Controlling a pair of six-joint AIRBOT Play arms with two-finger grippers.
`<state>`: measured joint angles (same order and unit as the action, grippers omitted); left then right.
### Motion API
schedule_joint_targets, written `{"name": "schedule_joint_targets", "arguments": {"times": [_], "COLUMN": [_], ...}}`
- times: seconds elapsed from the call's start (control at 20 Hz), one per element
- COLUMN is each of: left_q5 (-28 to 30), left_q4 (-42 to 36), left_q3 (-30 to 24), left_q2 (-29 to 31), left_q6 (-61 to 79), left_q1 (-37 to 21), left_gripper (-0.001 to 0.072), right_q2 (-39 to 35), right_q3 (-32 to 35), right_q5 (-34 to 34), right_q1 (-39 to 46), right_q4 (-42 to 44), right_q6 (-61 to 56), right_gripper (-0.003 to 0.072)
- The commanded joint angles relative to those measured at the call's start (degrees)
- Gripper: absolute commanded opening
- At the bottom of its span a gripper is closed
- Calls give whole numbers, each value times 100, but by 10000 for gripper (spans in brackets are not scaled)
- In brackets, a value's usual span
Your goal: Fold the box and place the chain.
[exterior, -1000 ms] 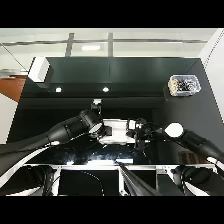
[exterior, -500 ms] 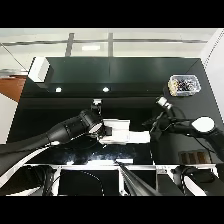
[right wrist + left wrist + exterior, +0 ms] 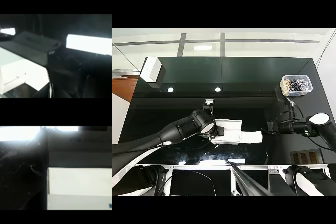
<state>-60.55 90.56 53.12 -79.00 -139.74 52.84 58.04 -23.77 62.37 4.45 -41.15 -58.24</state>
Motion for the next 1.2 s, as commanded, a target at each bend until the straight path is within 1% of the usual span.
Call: {"name": "schedule_joint_targets", "arguments": {"times": [0.0,0.15,0.35,0.4,0.5,0.55,0.65,0.75,0.85,0.95,1.0,1.05,1.1,1.15], "left_q5": [0,0,-4,-7,2,0,0,0,-2,-2,-2,0,0,0], "left_q4": [4,4,4,4,4,4,4,4,4,4,4,4,4,4], "left_q3": [2,2,2,2,2,2,2,2,2,2,2,2,2,2], "left_q2": [2,2,2,2,2,2,2,2,2,2,2,2,2,2], "left_q6": [2,2,2,2,2,0,2,2,2,2,2,2,2,2], "left_q1": [-2,-2,-2,-2,-2,-2,-2,-2,-2,-2,-2,-2,-2,-2], "left_gripper": [23,23,23,23,23,23,23,23,24,23,24,24,24,23], "right_q2": [413,415,415,415,442,466,573,879,1200,1305,1305,1305,1305,1305], "right_q3": [-2,-2,-2,-2,7,22,46,46,46,44,35,17,2,-11], "right_q5": [184,201,107,144,450,522,424,310,175,162,201,273,378,535], "right_q1": [160,404,509,553,505,376,2,-372,-669,-772,-774,-776,-778,-778], "right_q4": [-328,-424,-498,-501,-487,-490,-498,-367,-52,579,890,1067,1141,1193], "right_q6": [-619,-763,-761,-763,-761,-754,-726,-680,-398,11,122,181,232,282], "right_gripper": [40,40,40,40,40,40,40,40,39,40,143,343,443,443]}}
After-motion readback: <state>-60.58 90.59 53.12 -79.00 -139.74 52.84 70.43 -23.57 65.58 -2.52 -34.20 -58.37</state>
